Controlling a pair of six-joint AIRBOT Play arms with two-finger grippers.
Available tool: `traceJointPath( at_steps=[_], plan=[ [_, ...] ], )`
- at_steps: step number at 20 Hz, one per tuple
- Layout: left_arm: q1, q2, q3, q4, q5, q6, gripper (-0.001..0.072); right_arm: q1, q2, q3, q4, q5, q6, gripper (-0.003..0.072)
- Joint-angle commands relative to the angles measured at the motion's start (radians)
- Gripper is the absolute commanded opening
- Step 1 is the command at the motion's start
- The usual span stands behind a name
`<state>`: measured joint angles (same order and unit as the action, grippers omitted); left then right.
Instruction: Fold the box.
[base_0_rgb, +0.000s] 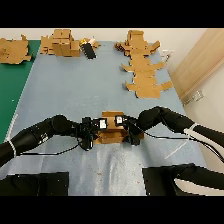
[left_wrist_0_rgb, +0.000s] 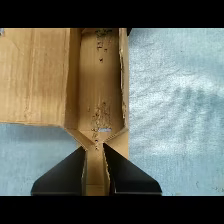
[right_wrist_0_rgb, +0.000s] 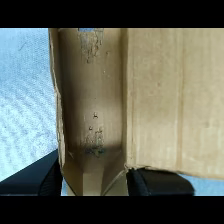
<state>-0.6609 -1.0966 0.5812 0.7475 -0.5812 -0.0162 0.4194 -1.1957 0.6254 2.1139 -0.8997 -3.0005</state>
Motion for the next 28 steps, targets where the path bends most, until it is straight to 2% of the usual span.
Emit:
traceJointPath(
  at_steps=[1, 13, 14, 15, 26, 27, 28],
  plan=[
    [-0.001, -0.001, 0.006, -0.001, -0.016, 0.001, 0.0103, 0.0, -0.001, 0.001, 0.0, 0.0, 0.0, 0.0452],
    [-0.061, -0.031, 0.014, -0.007, 0.082, 0.005, 0.0102, 0.0, -0.001, 0.001, 0.0, 0.0, 0.0, 0.0452],
    [-0.063, -0.031, 0.018, -0.008, 0.083, 0.005, 0.0083, 0.0, -0.001, 0.001, 0.001, 0.0, 0.0, 0.0452],
    [-0.069, -0.031, 0.023, -0.008, 0.084, 0.005, 0.0013, 0.0, -0.001, 0.0, 0.001, 0.0, 0.0, 0.0452],
    [-0.075, -0.032, 0.029, -0.049, 0.084, 0.005, 0.0014, 0.0, -0.001, 0.0, 0.003, 0.0, 0.0, 0.0452],
    [-0.075, -0.032, 0.029, -0.049, 0.084, 0.005, 0.005, 0.0, -0.001, 0.0, 0.003, 0.0, 0.0, 0.0452],
    [-0.075, -0.032, 0.029, -0.05, 0.084, 0.005, 0.0306, 0.0, -0.001, 0.0, 0.003, 0.0, 0.0, 0.0452]
  ],
)
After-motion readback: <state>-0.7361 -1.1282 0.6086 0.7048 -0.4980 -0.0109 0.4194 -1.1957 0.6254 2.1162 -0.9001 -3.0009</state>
